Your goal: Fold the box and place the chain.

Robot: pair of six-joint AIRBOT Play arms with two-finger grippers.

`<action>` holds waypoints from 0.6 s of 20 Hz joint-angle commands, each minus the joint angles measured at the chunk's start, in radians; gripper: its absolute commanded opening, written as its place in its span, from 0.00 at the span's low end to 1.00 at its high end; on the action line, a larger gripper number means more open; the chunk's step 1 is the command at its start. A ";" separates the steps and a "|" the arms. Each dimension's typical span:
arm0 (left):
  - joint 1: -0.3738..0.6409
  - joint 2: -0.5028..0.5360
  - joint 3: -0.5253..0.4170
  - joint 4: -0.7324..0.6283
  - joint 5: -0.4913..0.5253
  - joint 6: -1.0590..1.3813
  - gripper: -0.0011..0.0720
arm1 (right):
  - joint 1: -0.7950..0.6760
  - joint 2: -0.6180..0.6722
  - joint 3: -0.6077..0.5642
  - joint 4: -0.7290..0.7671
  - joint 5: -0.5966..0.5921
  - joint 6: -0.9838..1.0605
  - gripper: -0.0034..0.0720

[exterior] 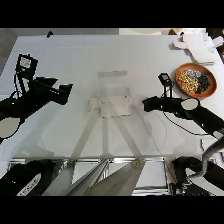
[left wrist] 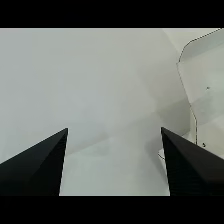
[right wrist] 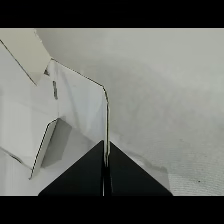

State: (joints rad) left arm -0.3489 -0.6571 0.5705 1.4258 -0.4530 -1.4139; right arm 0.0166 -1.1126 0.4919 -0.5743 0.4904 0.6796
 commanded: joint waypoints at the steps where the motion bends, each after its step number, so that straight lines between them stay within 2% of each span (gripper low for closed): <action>1: -0.001 -0.001 0.001 0.000 0.000 0.000 0.89 | 0.010 0.000 -0.019 0.030 -0.048 -0.004 0.06; 7: -0.001 -0.001 0.001 0.000 0.000 0.000 0.89 | 0.009 -0.002 -0.038 0.031 -0.071 -0.001 0.06; 12: -0.001 -0.001 0.001 0.000 0.000 0.000 0.89 | 0.009 -0.001 -0.037 0.030 -0.012 0.001 0.06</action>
State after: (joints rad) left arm -0.3489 -0.6571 0.5705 1.4258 -0.4534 -1.4143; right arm 0.0246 -1.1133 0.4553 -0.5453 0.4522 0.6800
